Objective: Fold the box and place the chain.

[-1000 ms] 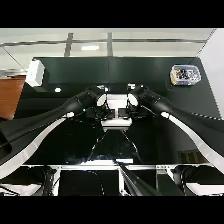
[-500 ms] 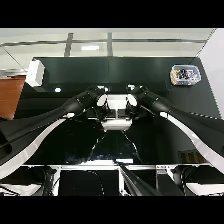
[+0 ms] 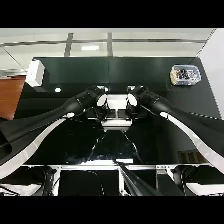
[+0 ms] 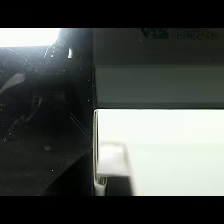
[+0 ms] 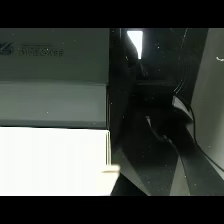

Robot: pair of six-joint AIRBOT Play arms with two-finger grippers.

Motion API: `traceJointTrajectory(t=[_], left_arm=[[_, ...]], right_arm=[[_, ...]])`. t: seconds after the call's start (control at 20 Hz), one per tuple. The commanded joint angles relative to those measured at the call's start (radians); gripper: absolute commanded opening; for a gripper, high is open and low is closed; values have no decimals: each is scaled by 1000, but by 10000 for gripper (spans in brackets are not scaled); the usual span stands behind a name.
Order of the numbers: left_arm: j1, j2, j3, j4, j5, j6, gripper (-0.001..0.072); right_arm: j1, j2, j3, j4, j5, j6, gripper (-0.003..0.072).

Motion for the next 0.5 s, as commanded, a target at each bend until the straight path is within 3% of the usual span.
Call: traceJointTrajectory(t=[0.0,0.05,0.1,0.35,0.45], left_arm=[[0,-1,1,0,0,2,26],[0,-1,1,0,0,2,26],[0,-1,1,0,0,2,26],[0,-1,1,0,-2,2,26],[0,-1,1,-1,-1,2,26]], right_arm=[[1,2,1,-2,1,-3,44],[0,7,1,-4,2,-3,263],[-4,20,1,-7,4,-6,320],[-73,243,2,-35,7,-134,319],[-135,364,1,-214,1,-137,319]])
